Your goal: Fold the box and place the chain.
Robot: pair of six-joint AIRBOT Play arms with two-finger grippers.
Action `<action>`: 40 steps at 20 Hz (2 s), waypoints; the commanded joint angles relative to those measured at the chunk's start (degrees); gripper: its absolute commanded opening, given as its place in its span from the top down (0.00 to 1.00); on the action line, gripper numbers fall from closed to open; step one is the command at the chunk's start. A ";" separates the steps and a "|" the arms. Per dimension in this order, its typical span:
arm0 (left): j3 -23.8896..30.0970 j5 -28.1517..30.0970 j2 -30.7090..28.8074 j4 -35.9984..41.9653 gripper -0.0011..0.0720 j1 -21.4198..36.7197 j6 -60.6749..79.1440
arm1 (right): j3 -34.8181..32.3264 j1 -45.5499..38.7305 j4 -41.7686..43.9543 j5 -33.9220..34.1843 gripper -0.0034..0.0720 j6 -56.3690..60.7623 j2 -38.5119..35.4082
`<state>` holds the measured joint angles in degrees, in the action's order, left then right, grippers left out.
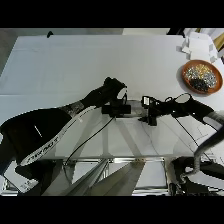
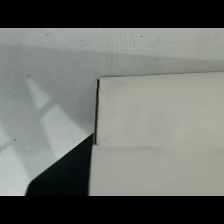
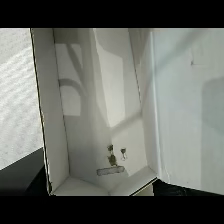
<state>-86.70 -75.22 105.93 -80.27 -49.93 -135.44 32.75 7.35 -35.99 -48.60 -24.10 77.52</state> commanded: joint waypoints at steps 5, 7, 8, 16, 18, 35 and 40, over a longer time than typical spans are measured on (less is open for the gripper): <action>0.02 -0.46 0.20 0.07 0.98 -0.13 0.02 | -0.02 0.02 0.00 -0.02 0.60 0.02 0.00; 0.02 -0.63 0.20 0.07 0.98 -0.13 0.02 | -0.02 0.02 0.00 -0.02 0.60 0.02 0.00; 0.02 -0.63 0.20 0.07 0.98 -0.13 0.04 | -0.02 0.02 0.00 -0.02 0.60 0.02 -0.02; 0.00 -0.50 -1.27 0.76 0.50 1.05 0.46 | -0.02 0.02 0.00 -0.02 0.60 0.02 0.00; 0.02 -0.66 -2.58 0.72 0.41 1.79 0.48 | -0.02 0.02 0.00 -0.04 0.60 0.02 -0.02; 22.18 11.74 -27.54 12.13 0.03 12.00 94.40 | -0.02 0.02 -0.02 -0.02 0.60 0.02 -0.02; 42.14 31.71 -28.70 34.67 0.03 16.33 132.13 | -0.02 0.02 -0.02 -0.04 0.60 0.02 0.00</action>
<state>-53.87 -54.24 78.04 -58.54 -35.81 -30.26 32.75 7.38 -36.01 -48.62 -24.10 77.52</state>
